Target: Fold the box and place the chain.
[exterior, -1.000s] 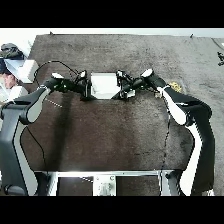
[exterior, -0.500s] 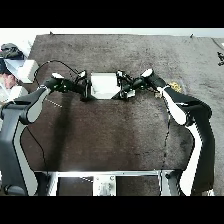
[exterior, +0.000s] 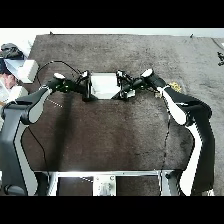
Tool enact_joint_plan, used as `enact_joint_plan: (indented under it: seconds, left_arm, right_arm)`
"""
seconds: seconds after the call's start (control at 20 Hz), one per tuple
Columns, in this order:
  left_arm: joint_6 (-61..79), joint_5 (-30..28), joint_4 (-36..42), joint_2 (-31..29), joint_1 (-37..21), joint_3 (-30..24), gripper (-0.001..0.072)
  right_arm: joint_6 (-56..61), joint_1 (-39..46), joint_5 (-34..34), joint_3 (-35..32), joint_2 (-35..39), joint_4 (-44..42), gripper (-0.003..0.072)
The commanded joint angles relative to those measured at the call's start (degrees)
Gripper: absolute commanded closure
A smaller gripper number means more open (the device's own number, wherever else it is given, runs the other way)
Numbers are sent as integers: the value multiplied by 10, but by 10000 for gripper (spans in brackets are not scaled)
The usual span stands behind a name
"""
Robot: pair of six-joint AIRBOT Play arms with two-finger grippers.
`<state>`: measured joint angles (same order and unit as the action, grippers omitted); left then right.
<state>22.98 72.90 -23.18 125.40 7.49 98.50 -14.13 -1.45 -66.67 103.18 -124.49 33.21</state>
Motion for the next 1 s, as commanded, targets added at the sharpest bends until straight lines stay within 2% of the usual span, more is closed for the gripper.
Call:
enact_joint_plan:
  seconds: [0.0, 0.5, 0.95]
  left_arm:
    - [-1, -1, -3, 0, 0, 1, -11]
    - [-5, -5, -8, 0, -9, 1, -11]
    - [-4, 14, -5, 0, -9, 1, -11]
  right_arm:
    - [0, 0, 0, 0, 0, 0, 349]
    - [0, 0, 0, 0, 0, 0, 350]
    - [0, 0, 0, 0, 0, 0, 350]
